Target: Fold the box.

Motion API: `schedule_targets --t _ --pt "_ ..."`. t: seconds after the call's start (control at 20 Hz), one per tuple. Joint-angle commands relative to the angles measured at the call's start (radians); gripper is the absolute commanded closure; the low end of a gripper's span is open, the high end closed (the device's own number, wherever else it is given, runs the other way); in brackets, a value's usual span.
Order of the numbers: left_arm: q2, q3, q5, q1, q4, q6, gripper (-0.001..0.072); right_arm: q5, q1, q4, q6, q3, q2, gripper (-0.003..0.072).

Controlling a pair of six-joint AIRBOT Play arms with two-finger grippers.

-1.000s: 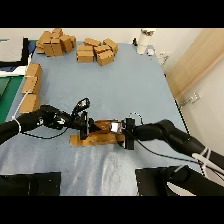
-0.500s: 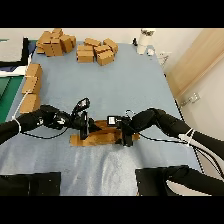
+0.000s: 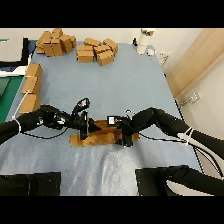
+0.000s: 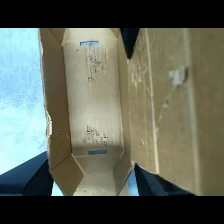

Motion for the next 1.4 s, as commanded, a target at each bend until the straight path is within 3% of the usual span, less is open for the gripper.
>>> schedule_targets --t 0.0,0.4,0.55,0.9,0.95,1.0,1.05,1.35 --pt "0.0 0.0 0.0 0.0 0.0 0.0 0.07 0.015 0.003 0.003 0.0 0.0 -0.023 -0.0023" --pt "0.0 0.0 0.0 0.0 0.0 0.0 0.07 0.016 0.004 0.005 0.0 0.0 -0.061 -0.0011" --pt "0.0 0.0 0.0 0.0 0.0 0.0 0.07 0.016 0.004 -0.007 0.0 0.0 -0.061 0.0116" --pt "0.0 0.0 0.0 0.0 -0.001 0.0 0.07 0.016 0.004 -0.014 0.0 0.0 -0.061 0.0117" --pt "0.0 0.0 0.0 0.0 -0.001 0.0 0.07 0.016 0.004 -0.013 0.0 0.0 -0.061 0.0136" --pt "0.0 0.0 0.0 0.0 0.0 0.0 0.0699 0.012 0.004 -0.013 0.0 0.0 -0.061 0.0235" --pt "0.0 0.0 0.0 0.0 0.0 0.0 0.07 0.012 0.004 -0.013 0.0 0.0 -0.061 0.0255" --pt "0.0 0.0 0.0 0.0 0.0 0.0 0.07 0.012 0.004 -0.013 0.0 0.0 -0.061 0.0245"
